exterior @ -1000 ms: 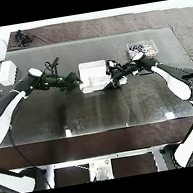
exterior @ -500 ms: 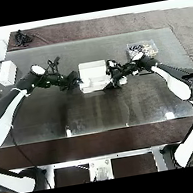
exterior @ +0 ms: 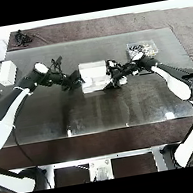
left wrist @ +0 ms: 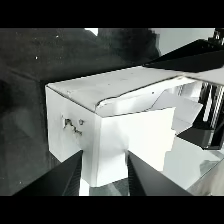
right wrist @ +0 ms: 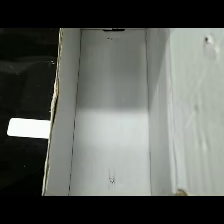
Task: Fold the box and place the chain.
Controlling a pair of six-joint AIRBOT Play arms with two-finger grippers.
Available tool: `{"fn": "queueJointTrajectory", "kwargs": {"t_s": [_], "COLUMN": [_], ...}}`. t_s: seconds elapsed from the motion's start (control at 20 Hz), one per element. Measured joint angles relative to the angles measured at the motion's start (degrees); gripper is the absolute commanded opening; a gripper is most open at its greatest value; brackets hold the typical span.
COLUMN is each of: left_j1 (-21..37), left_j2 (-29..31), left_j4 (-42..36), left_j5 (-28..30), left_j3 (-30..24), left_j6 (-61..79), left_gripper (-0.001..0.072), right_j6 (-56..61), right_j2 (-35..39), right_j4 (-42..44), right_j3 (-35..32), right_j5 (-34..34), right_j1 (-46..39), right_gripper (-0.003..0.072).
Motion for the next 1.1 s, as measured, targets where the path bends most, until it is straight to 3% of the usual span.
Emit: {"fn": "queueJointTrajectory", "kwargs": {"t_s": [1.1], "left_j1": [-1.2], "left_j2": [-1.9], "left_j4": [8.8], "left_j5": [-4.8], "left_j3": [5.7], "left_j6": [-8.7], "left_gripper": [0.0322], "right_j6": [0.0], "right_j2": [0.0], "right_j4": [0.0], "right_j3": [0.0], "right_j5": [0.0], "right_j1": [0.0], "right_gripper": [0.0586]}}
